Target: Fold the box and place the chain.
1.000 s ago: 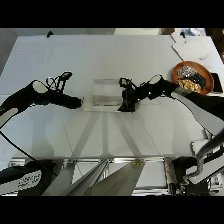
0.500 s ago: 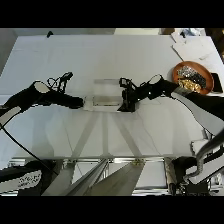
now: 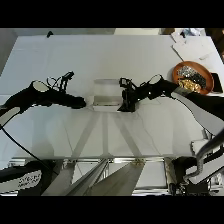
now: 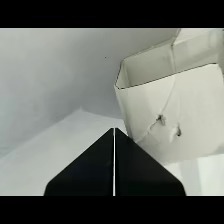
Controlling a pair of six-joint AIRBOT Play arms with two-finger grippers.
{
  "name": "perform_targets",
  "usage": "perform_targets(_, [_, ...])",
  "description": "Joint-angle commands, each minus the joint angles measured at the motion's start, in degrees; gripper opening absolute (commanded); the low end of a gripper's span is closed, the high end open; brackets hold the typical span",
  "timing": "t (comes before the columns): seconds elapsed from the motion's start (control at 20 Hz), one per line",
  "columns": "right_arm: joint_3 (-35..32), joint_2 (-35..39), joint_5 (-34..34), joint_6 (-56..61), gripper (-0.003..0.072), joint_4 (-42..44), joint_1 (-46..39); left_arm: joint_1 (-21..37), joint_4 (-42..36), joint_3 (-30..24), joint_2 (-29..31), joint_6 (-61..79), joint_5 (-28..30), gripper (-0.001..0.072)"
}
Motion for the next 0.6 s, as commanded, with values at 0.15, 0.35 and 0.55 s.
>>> perform_targets(0.15, [0.07,0.02,0.02,0.00,0.0530,0.00,0.00,0.50,-6.47,0.00,1.90,1.70,-1.38,0.0120])
perform_targets(0.35, [0.07,0.02,0.02,0.00,0.0530,0.00,0.00,0.42,-8.39,0.00,1.90,1.70,-1.95,0.0178])
perform_targets(0.55, [0.07,0.02,0.02,0.00,0.0530,0.00,0.00,0.42,-9.38,0.00,1.90,1.70,-1.99,0.0178])
